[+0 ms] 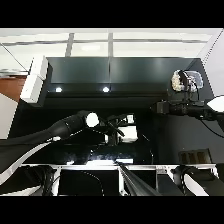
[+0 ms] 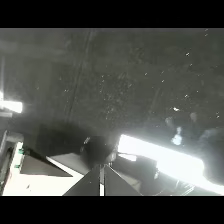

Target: Fold the box and place the chain.

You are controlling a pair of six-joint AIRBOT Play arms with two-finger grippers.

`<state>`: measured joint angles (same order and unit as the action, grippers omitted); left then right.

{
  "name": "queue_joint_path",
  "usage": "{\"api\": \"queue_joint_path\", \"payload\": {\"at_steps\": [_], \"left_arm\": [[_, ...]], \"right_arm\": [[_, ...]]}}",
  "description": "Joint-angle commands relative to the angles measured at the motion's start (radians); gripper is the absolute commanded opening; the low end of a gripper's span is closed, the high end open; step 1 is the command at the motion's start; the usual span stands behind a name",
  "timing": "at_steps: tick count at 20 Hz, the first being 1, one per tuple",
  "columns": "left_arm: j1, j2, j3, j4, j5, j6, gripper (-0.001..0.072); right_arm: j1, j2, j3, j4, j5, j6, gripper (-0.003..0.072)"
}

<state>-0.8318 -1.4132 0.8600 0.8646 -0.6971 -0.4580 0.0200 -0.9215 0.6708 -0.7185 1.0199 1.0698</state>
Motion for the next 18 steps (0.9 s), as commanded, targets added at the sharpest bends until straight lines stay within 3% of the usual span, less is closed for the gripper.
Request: {"api": "queue_joint_path", "payload": {"at_steps": [1,3,5,9,14,18], "left_arm": [[0.063,0.060,0.000,0.220,-0.061,-0.313,0.0348],[0.168,0.127,-0.002,0.341,-0.160,-0.431,0.0348],[0.309,0.194,-0.002,0.373,-0.253,-0.461,0.0348],[0.688,0.318,-0.031,0.393,-0.364,-0.493,0.0348],[1.193,0.383,-0.119,0.401,-0.391,-0.484,0.0348],[1.404,0.383,-0.120,0.406,-0.348,-0.373,0.0349]], "right_arm": [[-0.020,0.000,0.002,0.003,-0.008,0.000,0.0040],[-0.035,0.000,0.002,0.003,-0.007,0.000,0.0040],[-0.037,0.000,0.002,0.003,-0.004,0.000,0.0041],[-0.037,0.000,0.002,0.003,0.011,0.000,0.0041],[-0.037,0.000,0.002,0.003,-0.010,0.000,0.0040],[-0.037,0.000,0.002,0.004,-0.017,0.000,0.0040]]}}
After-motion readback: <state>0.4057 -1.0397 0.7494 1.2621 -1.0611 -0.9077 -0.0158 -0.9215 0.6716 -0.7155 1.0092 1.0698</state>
